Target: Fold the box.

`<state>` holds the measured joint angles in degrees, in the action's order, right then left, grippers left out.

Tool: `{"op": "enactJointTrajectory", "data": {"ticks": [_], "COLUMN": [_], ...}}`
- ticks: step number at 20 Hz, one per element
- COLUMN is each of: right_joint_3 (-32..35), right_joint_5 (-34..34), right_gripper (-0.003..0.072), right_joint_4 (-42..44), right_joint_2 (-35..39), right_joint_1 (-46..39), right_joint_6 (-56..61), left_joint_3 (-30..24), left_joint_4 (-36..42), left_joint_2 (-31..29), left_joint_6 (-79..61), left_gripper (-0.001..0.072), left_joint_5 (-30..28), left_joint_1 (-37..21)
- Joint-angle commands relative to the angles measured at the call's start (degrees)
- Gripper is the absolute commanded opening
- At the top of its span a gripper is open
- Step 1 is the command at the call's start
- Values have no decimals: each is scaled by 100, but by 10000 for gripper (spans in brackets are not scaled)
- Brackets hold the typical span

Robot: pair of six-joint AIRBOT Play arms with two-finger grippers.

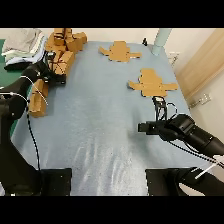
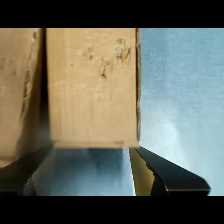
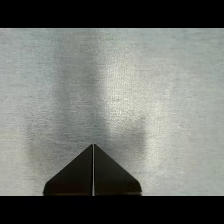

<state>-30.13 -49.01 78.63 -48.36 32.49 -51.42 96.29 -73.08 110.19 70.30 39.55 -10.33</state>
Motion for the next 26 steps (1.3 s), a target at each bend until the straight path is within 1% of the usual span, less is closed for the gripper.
{"op": "enactJointTrajectory", "data": {"ticks": [1,3,4,5,6,8,9,12,14,16,18,20,24,26], "right_joint_3": [-2,-2,-2,-2,-2,-2,-2,-2,-2,-2,-2,-2,-2,-2], "right_joint_5": [2,2,0,0,2,2,0,0,0,0,2,0,0,0], "right_gripper": [7,7,6,7,7,7,7,7,7,7,7,7,7,7], "right_joint_4": [2,2,2,2,2,2,2,2,2,2,2,2,2,2], "right_joint_2": [-2,-2,-2,-2,-2,-2,-2,-2,-2,-2,-2,-2,-2,-2], "right_joint_1": [2,2,2,2,2,2,2,2,2,2,2,2,2,2], "right_joint_6": [0,0,0,0,0,0,0,0,0,0,0,0,0,0], "left_joint_3": [573,1060,1268,1453,1598,1672,1672,1585,1351,955,391,-337,-2470,-3414], "left_joint_4": [-127,-74,59,376,702,1322,1440,1390,1386,1220,809,509,496,498], "left_joint_2": [-142,-181,-186,-197,-210,-343,-463,-914,-1335,-1797,-2262,-2699,-3845,-4360], "left_joint_6": [4,4,26,24,11,39,35,-33,-55,-94,-83,11,457,772], "left_gripper": [703,701,581,227,12,9,7,6,6,5,5,6,5,6], "left_joint_5": [1967,3075,3543,4015,4308,4393,4391,4398,4334,4159,3838,3405,2085,1537], "left_joint_1": [-162,-190,-179,-166,-149,-68,39,511,953,1478,2041,2498,3268,3585]}}
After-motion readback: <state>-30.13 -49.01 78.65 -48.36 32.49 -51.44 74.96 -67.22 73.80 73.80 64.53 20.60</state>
